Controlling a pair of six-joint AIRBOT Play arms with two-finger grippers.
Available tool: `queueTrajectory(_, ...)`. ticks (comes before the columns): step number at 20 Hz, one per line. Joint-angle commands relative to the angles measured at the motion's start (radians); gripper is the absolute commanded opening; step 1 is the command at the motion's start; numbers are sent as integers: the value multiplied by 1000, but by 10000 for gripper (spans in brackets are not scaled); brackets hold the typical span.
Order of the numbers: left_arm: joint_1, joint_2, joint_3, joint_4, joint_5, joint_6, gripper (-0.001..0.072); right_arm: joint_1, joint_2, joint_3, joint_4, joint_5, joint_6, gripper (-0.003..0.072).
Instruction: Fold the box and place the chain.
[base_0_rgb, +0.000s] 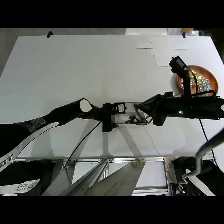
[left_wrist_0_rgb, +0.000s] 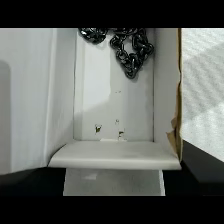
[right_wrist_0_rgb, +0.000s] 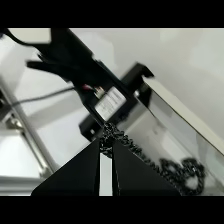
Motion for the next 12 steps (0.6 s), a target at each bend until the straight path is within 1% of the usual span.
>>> queueTrajectory(1,0,1,-1,0,0,0,11,1,2,1,125,-47,-72,15)
queueTrajectory(4,0,1,0,0,0,0,11,0,2,1,166,-84,-104,15)
queueTrajectory(8,0,1,0,0,0,0,11,0,2,1,226,-91,-180,15)
queueTrajectory(12,0,1,-1,0,0,0,11,0,2,23,242,-130,-200,15)
